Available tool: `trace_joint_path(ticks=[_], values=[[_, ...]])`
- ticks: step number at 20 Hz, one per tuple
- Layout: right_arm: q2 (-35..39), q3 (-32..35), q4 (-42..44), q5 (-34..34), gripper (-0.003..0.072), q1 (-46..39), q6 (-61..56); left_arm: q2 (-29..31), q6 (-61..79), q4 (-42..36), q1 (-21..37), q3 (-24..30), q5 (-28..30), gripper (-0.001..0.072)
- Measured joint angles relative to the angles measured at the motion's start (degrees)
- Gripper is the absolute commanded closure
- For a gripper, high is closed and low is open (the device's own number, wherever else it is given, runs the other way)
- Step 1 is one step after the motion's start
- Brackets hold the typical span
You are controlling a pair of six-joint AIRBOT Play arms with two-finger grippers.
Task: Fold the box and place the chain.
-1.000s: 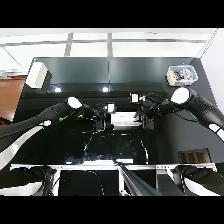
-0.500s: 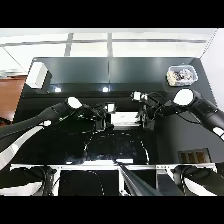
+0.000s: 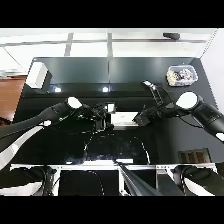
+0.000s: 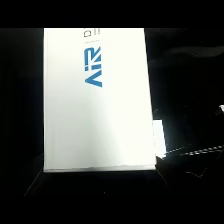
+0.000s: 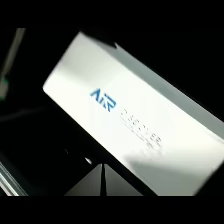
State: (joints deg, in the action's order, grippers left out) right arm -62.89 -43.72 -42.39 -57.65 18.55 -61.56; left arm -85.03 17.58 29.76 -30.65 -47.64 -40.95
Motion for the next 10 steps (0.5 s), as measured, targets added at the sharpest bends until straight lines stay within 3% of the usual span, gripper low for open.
trace_joint_path(ticks=[5, 10], values=[[-3.56, 1.14, 8.52, 4.07, 0.0670, 0.09, -4.52, 0.00, 0.00, 0.00, 0.00, 0.00, 0.00, 0.0332], [-7.61, 1.62, 9.79, 5.95, 0.0670, 0.09, -6.40, 0.00, 0.00, 0.00, 0.00, 0.00, 0.02, 0.0332]])
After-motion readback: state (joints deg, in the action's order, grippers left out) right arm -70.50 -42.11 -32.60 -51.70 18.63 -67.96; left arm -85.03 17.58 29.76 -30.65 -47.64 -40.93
